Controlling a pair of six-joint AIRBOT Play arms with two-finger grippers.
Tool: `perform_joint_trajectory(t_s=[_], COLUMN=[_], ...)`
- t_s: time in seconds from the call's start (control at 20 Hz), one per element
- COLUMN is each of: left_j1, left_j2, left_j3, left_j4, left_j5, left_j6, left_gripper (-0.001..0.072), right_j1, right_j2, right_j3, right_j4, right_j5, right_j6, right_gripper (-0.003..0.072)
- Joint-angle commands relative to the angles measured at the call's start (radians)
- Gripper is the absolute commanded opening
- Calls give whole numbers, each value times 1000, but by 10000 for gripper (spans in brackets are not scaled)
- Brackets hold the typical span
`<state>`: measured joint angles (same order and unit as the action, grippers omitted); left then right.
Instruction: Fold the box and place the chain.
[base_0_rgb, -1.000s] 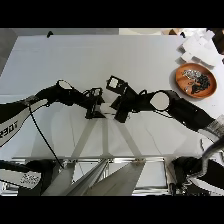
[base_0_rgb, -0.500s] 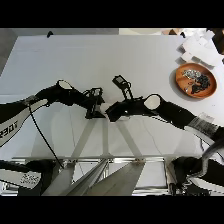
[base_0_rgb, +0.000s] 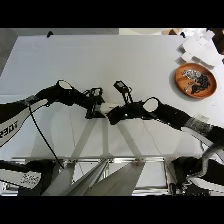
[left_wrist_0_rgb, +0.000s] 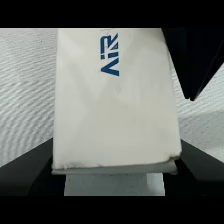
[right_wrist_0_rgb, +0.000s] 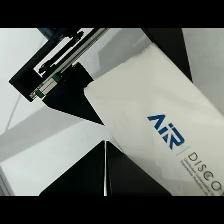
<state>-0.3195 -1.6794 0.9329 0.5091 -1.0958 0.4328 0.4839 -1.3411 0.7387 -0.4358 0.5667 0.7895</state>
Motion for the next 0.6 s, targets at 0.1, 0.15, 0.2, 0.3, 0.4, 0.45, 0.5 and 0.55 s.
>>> perform_joint_trajectory(t_s=[0.1,0.15,0.2,0.3,0.4,0.45,0.5,0.55], left_j1=[0,0,0,0,0,0,0,0], left_j2=[1,1,1,1,1,1,1,1], left_j3=[0,0,0,0,0,0,0,0], left_j4=[0,0,0,0,0,0,0,0], left_j5=[0,0,0,0,0,0,0,0], left_j6=[0,0,0,0,0,0,0,0], left_gripper=[277,277,277,277,277,277,277,277], right_j1=[0,0,0,0,0,0,0,0], right_j2=[82,103,120,123,105,88,62,32], right_j3=[0,0,0,0,0,0,-1,-1], right_j4=[7,8,21,90,132,129,129,129], right_j5=[5,-13,-38,-84,-134,-147,-149,-139], right_j6=[-1,0,0,9,80,111,129,130], right_gripper=[9,9,9,9,9,9,8,8])
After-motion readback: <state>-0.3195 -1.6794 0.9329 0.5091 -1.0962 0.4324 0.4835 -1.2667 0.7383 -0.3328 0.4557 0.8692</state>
